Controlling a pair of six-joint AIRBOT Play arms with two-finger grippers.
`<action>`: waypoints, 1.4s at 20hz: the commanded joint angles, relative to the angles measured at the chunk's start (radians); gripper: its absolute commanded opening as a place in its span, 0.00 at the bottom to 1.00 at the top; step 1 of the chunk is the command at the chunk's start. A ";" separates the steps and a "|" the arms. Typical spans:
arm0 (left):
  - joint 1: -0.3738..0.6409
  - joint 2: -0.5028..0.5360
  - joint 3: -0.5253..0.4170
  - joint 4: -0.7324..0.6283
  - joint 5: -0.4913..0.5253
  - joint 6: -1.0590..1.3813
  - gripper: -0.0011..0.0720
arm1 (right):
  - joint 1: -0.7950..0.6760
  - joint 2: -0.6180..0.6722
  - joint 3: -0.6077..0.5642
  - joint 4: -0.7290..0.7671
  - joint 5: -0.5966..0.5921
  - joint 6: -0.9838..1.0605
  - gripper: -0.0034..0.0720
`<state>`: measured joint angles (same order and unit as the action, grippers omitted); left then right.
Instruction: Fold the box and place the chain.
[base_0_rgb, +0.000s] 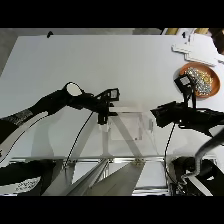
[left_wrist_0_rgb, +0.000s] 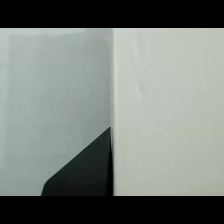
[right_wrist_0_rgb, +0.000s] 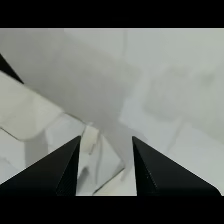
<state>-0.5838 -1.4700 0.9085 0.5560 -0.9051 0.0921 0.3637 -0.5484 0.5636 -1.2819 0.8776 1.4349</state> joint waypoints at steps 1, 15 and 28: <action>-0.034 -0.031 0.000 0.013 0.103 0.035 0.02 | 0.001 0.006 0.017 0.000 0.002 -0.006 0.52; -0.035 -0.087 0.000 -0.030 0.164 0.035 0.02 | 0.001 0.005 0.016 -0.001 0.005 -0.005 0.52; -0.035 -0.087 0.000 -0.021 0.156 0.035 0.03 | 0.001 0.005 0.016 -0.006 0.042 -0.030 0.52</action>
